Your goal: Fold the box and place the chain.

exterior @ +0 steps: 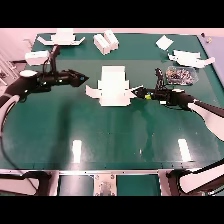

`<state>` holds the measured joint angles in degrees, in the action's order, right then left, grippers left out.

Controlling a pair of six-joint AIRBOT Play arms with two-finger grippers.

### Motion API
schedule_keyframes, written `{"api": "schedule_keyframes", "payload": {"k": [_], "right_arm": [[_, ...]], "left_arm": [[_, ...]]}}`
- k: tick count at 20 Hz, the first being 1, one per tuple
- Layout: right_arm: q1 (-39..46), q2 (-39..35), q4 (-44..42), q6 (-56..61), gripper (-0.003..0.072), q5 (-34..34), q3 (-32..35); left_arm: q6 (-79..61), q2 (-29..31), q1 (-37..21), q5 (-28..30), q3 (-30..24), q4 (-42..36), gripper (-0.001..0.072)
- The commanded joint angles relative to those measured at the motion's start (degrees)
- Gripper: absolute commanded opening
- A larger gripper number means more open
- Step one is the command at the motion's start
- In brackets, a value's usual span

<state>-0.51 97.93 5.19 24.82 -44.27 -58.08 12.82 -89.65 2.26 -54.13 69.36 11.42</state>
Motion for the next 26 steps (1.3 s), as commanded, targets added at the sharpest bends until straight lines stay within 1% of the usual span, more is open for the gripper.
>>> {"api": "schedule_keyframes", "payload": {"k": [1, 6, 7, 11, 12, 17, 20, 23, 26], "right_arm": [[-0.04, 0.02, 0.61, -0.02, 0.0015, -0.07, -0.04], [-0.04, 0.02, 2.36, -0.02, 0.0015, -0.07, -0.04], [-0.04, 0.02, 2.36, -0.02, 0.0015, -0.07, -0.04], [-0.04, 0.02, 2.34, 0.0, 0.0015, -0.09, -0.04], [-0.04, 0.02, 2.34, 0.0, 0.0015, -0.09, -0.04], [-0.07, 0.02, 2.38, 0.0, 0.0015, -0.42, -0.04], [-0.07, 0.02, 2.43, 0.0, 0.0015, -1.25, -0.04], [-0.07, 0.02, 2.4, 0.0, 0.0015, -1.4, -0.02], [-0.07, 0.02, 2.4, 0.0, 0.0016, -1.38, -0.04]], "left_arm": [[4.37, -9.68, 1.57, -2.4, 11.52, 2.47, 0.0415], [9.55, -16.46, 1.57, -3.17, 20.81, 9.44, 0.0415], [10.1, -17.59, 1.57, -4.04, 22.18, 10.32, 0.0415], [10.78, -22.16, 1.57, -3.63, 26.21, 11.78, 0.0414], [10.78, -23.39, 1.57, -4.9, 27.3, 11.76, 0.0414], [11.41, -28.0, 1.57, -7.72, 31.82, 11.69, 0.0414], [11.76, -30.25, 1.62, -9.73, 34.38, 9.99, 0.0414], [9.64, -31.43, 3.02, -9.64, 34.71, 7.52, 0.0414], [9.6, -33.7, 5.27, -11.04, 35.19, 7.76, 0.0414]]}}
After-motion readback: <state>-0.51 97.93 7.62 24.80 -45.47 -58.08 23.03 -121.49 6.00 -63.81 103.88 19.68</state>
